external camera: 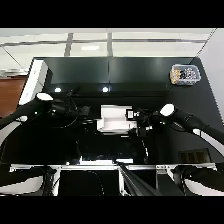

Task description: Fold the box and place the chain.

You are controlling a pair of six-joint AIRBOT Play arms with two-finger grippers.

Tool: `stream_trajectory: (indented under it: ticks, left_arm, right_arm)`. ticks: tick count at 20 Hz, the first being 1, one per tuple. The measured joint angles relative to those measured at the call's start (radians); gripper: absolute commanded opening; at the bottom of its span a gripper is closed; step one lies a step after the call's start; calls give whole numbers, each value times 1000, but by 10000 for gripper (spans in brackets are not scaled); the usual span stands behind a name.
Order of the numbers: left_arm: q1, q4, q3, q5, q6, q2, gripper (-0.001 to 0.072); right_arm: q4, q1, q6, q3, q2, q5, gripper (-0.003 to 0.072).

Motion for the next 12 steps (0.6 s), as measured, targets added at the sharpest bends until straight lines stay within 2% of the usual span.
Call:
stream_trajectory:
  ticks: [2,10,11,12]
  left_arm:
    - [-36,32,23,1,-28,0,490]
    - [-148,265,128,50,-260,0,484]
    - [-166,292,140,64,-293,0,452]
    - [-183,315,152,83,-321,0,387]
  right_arm:
    - [0,0,0,0,0,0,247]
    - [0,0,0,0,0,0,247]
    - [0,0,0,0,0,0,247]
    - [0,0,0,0,0,0,247]
